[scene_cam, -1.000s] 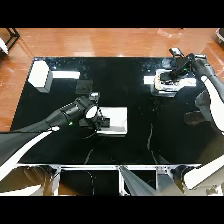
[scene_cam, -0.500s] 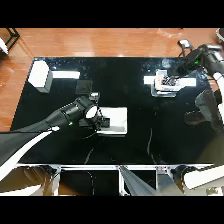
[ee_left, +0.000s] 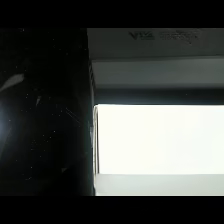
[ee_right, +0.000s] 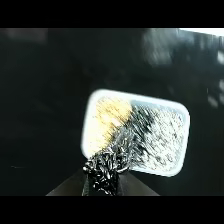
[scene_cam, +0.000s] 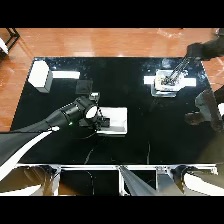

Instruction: Fold the box and place the chain.

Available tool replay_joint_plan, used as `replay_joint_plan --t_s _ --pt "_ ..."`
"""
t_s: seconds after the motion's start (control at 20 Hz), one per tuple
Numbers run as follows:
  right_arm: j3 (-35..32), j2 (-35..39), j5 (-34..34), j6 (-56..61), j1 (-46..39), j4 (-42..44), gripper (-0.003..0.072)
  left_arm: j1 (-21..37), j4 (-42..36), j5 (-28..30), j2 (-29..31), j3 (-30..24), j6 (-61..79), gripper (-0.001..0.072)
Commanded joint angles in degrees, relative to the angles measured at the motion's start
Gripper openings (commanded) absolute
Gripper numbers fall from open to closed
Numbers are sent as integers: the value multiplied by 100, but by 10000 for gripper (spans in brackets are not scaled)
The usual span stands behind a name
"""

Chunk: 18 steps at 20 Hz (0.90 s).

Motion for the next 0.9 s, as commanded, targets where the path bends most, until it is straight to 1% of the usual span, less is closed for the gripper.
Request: replay_joint_plan --t_s 0.0,0.15,0.25,0.35,0.45,0.55,0.7,0.85 --pt "4 938 -225 -52 17 433 18 2 0 7 0 7 11 23" --pt "4 1591 -378 -72 28 520 17 2 0 7 0 7 11 23" --pt "-52 1923 -533 -149 31 730 17 2 0 7 0 7 11 23" --pt "-304 2243 -588 -208 35 1001 17 2 0 -7 0 7 11 23" --pt "-586 2492 -662 -245 258 1054 17 2 0 -37 0 7 11 23" --pt "-828 2638 -723 -236 647 1060 17 2 2 -55 0 7 11 23" --pt "-984 2653 -881 -101 1268 1106 17 2 0 -52 0 7 11 23" --pt "-1014 2653 -970 -59 1432 1742 17 2 -4 -52 0 7 11 23"
